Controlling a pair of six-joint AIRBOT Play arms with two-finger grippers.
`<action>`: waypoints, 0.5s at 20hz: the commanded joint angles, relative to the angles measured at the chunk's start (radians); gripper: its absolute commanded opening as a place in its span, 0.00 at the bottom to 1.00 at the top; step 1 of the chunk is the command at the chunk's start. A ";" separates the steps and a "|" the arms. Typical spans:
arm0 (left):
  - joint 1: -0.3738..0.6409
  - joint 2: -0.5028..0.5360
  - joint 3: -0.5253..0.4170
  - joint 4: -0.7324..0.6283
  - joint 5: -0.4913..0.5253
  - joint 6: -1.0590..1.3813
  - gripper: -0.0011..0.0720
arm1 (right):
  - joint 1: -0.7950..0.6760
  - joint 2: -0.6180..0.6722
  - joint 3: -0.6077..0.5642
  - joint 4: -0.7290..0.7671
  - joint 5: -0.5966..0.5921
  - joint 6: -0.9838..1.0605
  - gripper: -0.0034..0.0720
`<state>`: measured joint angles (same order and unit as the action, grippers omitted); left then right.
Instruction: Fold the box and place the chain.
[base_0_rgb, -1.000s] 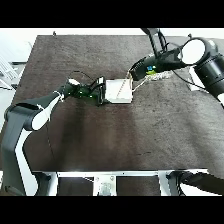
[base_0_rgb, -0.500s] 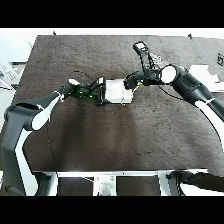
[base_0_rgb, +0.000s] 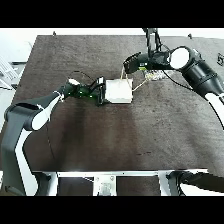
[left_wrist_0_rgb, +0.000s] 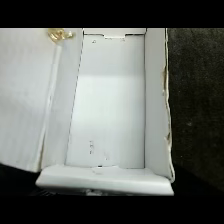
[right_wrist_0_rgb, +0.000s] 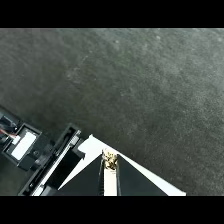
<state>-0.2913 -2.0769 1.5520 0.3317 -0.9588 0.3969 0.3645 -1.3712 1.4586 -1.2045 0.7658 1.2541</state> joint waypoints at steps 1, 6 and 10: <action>0.001 0.001 0.000 0.000 0.001 0.000 0.72 | 0.004 -0.004 -0.001 0.001 0.035 -0.002 0.06; 0.001 0.001 0.000 0.000 0.001 0.000 0.72 | 0.005 -0.028 -0.101 0.028 -0.019 0.001 0.06; 0.001 0.001 0.000 0.000 0.000 0.000 0.72 | 0.010 -0.108 -0.185 0.063 -0.063 -0.006 0.06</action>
<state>-0.2913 -2.0769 1.5520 0.3317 -0.9585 0.3969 0.3721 -1.4338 1.3273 -1.1728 0.7330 1.2537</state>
